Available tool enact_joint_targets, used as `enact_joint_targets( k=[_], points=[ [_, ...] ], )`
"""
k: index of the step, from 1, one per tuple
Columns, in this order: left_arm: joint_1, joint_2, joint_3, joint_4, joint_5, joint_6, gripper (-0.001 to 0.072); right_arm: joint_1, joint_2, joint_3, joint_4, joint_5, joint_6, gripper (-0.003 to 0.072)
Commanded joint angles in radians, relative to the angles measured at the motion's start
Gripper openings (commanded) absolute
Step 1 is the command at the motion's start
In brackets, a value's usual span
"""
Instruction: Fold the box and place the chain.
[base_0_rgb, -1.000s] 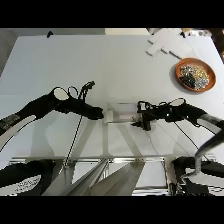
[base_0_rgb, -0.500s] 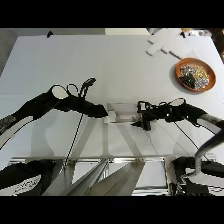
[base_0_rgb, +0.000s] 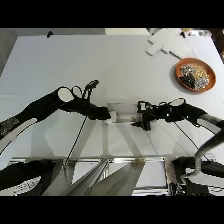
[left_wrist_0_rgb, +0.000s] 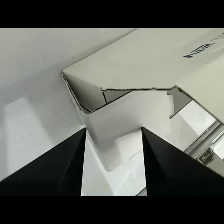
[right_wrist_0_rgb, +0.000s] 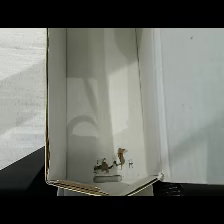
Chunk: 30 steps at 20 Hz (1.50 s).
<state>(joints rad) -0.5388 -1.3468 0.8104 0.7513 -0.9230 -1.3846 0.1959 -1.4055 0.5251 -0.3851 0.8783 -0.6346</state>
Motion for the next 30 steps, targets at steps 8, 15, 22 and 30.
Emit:
enact_joint_targets(
  k=[8, 15, 22, 30],
  points=[
    [-0.155, -0.041, 0.140, 0.294, 0.030, -0.502, 0.0390, 0.000, 0.001, 0.000, 0.000, 0.000, 0.000, 0.0414],
    [-0.235, -0.098, 0.187, 0.421, 0.000, -0.682, 0.0390, 0.000, 0.001, 0.000, 0.000, 0.000, 0.000, 0.0414],
    [-0.233, -0.098, 0.259, 0.599, -0.158, -0.821, 0.0391, 0.000, 0.001, 0.000, 0.000, 0.000, 0.000, 0.0414],
    [-0.238, -0.137, 0.351, 0.612, -0.202, -0.842, 0.0392, 0.000, 0.001, 0.000, 0.000, 0.000, 0.000, 0.0414]
  ],
)
